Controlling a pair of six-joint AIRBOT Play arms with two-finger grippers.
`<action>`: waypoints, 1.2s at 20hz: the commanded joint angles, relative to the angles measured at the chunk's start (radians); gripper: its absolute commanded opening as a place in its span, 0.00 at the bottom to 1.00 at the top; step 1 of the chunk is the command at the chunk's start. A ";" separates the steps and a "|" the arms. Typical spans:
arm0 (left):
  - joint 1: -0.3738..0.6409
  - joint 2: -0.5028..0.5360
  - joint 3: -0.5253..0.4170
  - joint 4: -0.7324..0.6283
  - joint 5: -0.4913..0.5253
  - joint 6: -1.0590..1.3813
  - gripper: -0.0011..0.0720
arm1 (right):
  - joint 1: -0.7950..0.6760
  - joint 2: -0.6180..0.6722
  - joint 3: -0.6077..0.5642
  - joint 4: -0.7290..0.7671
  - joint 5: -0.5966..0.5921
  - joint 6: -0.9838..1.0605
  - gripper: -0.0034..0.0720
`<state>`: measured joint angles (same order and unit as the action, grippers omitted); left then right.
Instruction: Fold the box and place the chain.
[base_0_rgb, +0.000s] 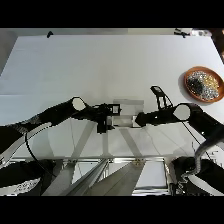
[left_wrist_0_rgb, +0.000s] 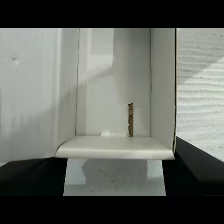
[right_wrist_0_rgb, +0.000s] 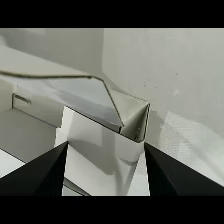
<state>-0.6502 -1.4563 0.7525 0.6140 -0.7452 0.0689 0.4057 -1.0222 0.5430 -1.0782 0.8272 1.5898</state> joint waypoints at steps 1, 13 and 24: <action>0.000 0.001 0.001 0.001 0.000 0.001 0.03 | 0.047 -0.041 0.041 -0.121 0.004 0.113 0.74; 0.000 0.001 0.001 0.001 0.000 0.001 0.03 | 0.217 -0.192 0.145 -0.285 0.077 0.352 0.66; 0.000 0.001 0.001 0.001 0.000 0.001 0.03 | 0.249 -0.211 0.145 -0.394 0.085 0.449 0.08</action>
